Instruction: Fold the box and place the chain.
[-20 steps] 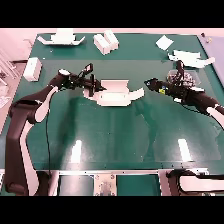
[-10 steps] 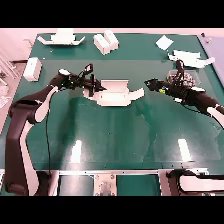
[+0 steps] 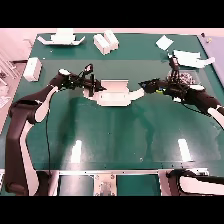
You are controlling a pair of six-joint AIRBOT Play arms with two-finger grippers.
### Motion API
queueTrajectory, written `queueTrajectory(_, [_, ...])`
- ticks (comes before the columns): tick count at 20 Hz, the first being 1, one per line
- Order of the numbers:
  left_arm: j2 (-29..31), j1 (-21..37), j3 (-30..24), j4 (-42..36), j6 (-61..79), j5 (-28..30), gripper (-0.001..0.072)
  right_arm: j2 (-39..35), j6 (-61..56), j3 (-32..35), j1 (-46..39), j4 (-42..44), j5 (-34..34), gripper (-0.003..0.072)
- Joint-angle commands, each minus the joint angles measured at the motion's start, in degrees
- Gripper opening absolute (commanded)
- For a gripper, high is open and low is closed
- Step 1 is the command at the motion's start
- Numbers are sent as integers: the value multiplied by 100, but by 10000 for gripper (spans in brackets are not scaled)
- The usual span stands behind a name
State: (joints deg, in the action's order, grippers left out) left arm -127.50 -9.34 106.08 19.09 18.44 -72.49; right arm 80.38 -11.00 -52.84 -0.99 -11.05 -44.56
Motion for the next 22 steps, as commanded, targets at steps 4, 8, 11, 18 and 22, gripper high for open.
queueTrajectory(4, [0, 4, -2, -4, 0, 4, 22, -162, 769, 11, 876, -2004, 243, 534])
queueTrajectory(8, [0, 4, -2, -9, 0, 22, 22, -160, 1921, 129, 990, -2111, 463, 597])
queueTrajectory(11, [0, 4, -2, -11, 0, 31, 22, -109, 2114, 129, 1008, -2109, 468, 597])
queueTrajectory(18, [0, 4, -2, -20, 0, 50, 22, 326, 2695, 127, 1637, -2396, 492, 597])
queueTrajectory(22, [0, 4, -2, -20, 0, 50, 22, 426, 2721, 127, 1698, -2284, 702, 597])
